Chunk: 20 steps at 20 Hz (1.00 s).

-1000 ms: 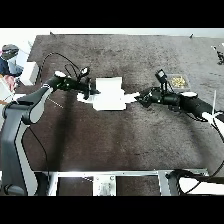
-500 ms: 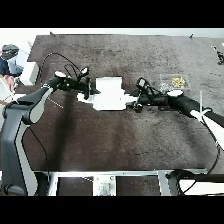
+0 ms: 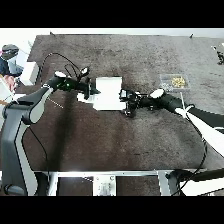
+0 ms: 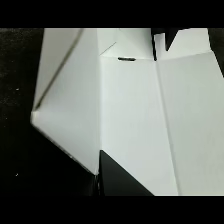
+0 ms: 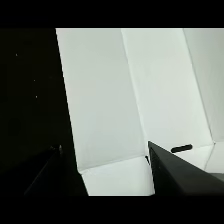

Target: Fold the box and place the chain.

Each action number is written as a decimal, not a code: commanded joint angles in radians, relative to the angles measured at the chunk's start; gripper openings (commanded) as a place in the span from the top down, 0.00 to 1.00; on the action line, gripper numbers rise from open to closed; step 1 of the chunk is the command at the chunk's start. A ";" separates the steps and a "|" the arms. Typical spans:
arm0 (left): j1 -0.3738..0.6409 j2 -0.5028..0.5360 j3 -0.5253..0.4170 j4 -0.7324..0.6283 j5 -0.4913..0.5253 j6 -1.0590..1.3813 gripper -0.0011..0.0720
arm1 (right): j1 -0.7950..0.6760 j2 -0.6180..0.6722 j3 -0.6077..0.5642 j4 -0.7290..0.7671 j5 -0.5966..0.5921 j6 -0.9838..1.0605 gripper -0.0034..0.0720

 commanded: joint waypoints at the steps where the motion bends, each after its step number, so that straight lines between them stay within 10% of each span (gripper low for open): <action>1: 0.000 -0.001 0.000 0.001 0.002 0.000 0.97 | 0.032 -0.017 0.016 -0.107 -0.105 0.081 0.13; 20: 0.000 -0.001 0.000 0.001 0.001 0.000 0.97 | -0.074 -0.080 0.271 -0.102 0.038 0.173 0.05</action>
